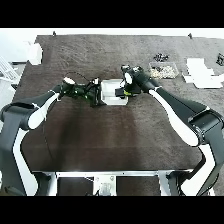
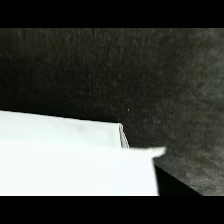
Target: Fold the box and place the chain.
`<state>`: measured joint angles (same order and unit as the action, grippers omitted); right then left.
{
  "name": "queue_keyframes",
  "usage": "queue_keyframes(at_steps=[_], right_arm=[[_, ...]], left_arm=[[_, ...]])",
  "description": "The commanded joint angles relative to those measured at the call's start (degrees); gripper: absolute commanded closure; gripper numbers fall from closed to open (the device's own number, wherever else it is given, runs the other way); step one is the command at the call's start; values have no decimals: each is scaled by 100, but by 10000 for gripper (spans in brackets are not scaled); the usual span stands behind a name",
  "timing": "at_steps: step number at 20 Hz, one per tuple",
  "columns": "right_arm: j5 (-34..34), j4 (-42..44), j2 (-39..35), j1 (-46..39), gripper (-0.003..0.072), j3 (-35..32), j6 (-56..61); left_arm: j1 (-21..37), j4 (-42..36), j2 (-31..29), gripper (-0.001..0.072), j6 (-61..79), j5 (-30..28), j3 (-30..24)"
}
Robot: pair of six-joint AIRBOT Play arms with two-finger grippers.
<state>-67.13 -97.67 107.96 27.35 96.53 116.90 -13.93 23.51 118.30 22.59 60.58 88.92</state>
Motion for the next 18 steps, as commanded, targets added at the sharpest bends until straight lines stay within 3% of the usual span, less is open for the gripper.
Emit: queue_keyframes(at_steps=[1,5,9,13,15,18], right_arm=[[2,-15,-59,-7,295,210,4],[-155,13,-472,-7,297,254,-275],[-304,-17,-1132,-74,297,251,-1318],[-170,-511,-1300,-640,299,243,-2009],[210,-522,-1226,-1191,298,238,-2009],[1427,79,-1047,-2105,299,247,-2579]], left_arm=[[2,0,2,293,-2,-7,0],[2,0,2,293,-2,-4,0],[2,2,0,293,-4,-4,0],[2,2,2,293,-4,-4,0],[2,2,2,293,-4,-7,0],[2,2,2,293,-4,-4,0]])
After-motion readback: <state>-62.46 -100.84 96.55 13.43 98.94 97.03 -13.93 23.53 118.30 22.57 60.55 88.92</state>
